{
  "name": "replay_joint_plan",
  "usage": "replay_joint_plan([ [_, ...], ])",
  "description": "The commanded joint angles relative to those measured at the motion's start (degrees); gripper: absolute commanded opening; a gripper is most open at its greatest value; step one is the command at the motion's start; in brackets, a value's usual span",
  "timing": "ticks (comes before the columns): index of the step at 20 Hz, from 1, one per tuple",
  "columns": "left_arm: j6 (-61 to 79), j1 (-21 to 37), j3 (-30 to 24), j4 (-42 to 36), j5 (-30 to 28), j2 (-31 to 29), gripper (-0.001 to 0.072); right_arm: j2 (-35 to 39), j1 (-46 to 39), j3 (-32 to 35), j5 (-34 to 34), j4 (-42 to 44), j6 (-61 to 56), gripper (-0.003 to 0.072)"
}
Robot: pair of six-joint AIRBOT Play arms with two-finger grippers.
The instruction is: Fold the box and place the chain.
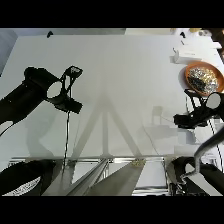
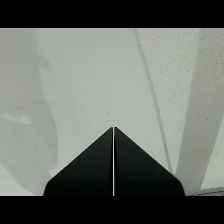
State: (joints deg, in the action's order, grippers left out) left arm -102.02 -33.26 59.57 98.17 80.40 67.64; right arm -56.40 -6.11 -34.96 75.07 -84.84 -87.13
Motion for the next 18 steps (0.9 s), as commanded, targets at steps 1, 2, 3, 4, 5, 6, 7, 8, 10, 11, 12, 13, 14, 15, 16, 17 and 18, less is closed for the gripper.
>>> replay_joint_plan([
  [1, 0.0, 0.0, 0.0, 0.0, 0.0, 0.0, 0.0010, 0.0, 0.0, 0.0, 0.0, 0.0, 0.0, 0.0014],
  [2, 0.0, 0.0, 0.0, 0.0, 0.0, 0.0, 0.0010, 0.0, 0.0, 0.0, 0.0, 0.0, 0.0, 0.0014],
  [3, 0.0, 0.0, 0.0, 0.0, 0.0, 0.0, 0.0010, 0.0, 0.0, 0.0, 0.0, 0.0, 0.0, 0.0014],
  [4, 0.0, 0.0, 0.0, 0.0, 0.0, 0.0, 0.0010, 0.0, 0.0, 0.0, -0.1, 0.0, 0.0, 0.0014],
  [5, 0.0, 0.0, 0.0, 0.0, 0.0, 0.0, 0.0010, 0.0, 0.0, 0.0, -1.2, -0.1, 0.1, 0.0014],
  [6, 0.0, 0.0, 0.0, 0.0, 0.0, 0.0, 0.0010, 0.0, 0.0, 0.0, -1.8, -1.0, 0.1, 0.0015],
  [7, 0.0, 0.0, 0.0, 0.0, 0.0, 0.0, 0.0010, 0.0, 0.0, 0.0, -1.6, -2.3, 0.0, 0.0015],
  [8, 0.0, 0.0, 0.0, 0.0, 0.0, 0.0, 0.0010, 0.0, 0.0, -0.1, -1.4, -4.5, 0.0, 0.0015],
  [10, 0.0, 0.0, 0.0, 0.0, 0.0, 0.0, 0.0010, 0.0, -1.2, -1.8, -0.9, -12.3, -1.6, 0.0013],
  [11, 0.0, 0.0, 0.0, 0.0, 0.0, 0.0, 0.0010, 0.0, -3.1, -3.6, -0.9, -15.0, -1.9, 0.0012],
  [12, 0.0, 0.0, 0.0, 0.0, 0.0, 0.0, 0.0010, 0.0, -6.3, -6.2, -1.1, -16.9, -1.7, 0.0012],
  [13, 0.0, 0.0, 0.0, 0.0, 0.0, 0.0, 0.0010, 0.0, -9.5, -9.0, -1.7, -17.7, -1.7, 0.0012],
  [14, 0.0, 0.0, 0.0, 0.0, 0.0, 0.0, 0.0010, 0.0, -13.4, -12.0, -3.6, -18.3, -0.8, 0.0015],
  [15, 0.0, 0.0, 0.0, 0.0, 0.0, 0.0, 0.0010, -0.1, -16.9, -14.4, -5.7, -19.4, 1.7, 0.0017],
  [16, 0.0, 0.0, 0.0, 0.0, 0.0, 0.0, 0.0010, -0.2, -20.5, -16.6, -7.6, -20.7, 4.4, 0.0138],
  [17, 0.0, 0.0, 0.0, 0.0, 0.0, 0.0, 0.0010, -0.7, -23.5, -18.4, -8.0, -22.0, 5.0, 0.0417],
  [18, 0.0, 0.0, 0.0, 0.0, 0.0, 0.0, 0.0010, -1.4, -26.3, -19.4, -9.1, -22.3, 4.6, 0.0560],
])
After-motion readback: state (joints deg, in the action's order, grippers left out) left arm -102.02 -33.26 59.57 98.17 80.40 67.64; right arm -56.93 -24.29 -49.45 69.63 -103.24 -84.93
